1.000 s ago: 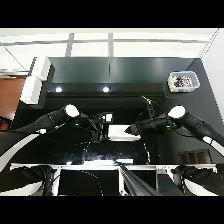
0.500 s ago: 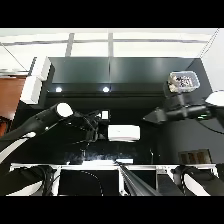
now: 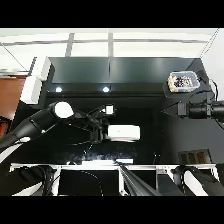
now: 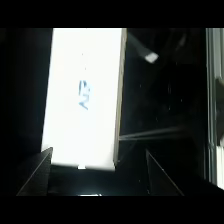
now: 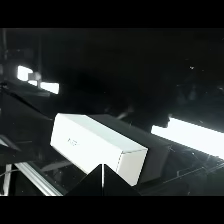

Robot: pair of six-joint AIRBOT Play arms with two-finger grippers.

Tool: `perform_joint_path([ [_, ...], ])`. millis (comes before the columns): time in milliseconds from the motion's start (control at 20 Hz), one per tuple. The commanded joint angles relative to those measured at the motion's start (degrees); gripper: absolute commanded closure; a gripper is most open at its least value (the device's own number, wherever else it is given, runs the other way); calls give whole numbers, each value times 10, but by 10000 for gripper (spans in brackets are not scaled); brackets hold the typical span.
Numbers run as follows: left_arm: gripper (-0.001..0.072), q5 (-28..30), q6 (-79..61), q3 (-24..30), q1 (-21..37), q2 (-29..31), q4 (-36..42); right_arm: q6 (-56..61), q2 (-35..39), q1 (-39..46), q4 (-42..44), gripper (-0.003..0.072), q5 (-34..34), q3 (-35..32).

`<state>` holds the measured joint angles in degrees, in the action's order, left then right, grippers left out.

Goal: Fold the box and place the chain.

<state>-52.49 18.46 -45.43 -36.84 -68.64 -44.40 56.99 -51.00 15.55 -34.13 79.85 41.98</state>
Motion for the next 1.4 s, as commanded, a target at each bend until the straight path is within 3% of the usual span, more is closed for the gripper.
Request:
perform_joint_path([
  [0, 0, 74, 17, -43, -49, -48, 38, -3, 2, 7, -4, 679, -3, 1],
  [400, 1, 90, 17, -94, -82, -127, 46, -14, 2, 7, -4, 679, -5, -1],
  [800, 2, 59, 17, -98, -82, -128, 44, -32, 2, 7, -4, 679, -9, -6],
  [1350, 2, 80, 17, -98, -98, -131, 17, -32, 2, 7, -4, 679, -10, -6],
])
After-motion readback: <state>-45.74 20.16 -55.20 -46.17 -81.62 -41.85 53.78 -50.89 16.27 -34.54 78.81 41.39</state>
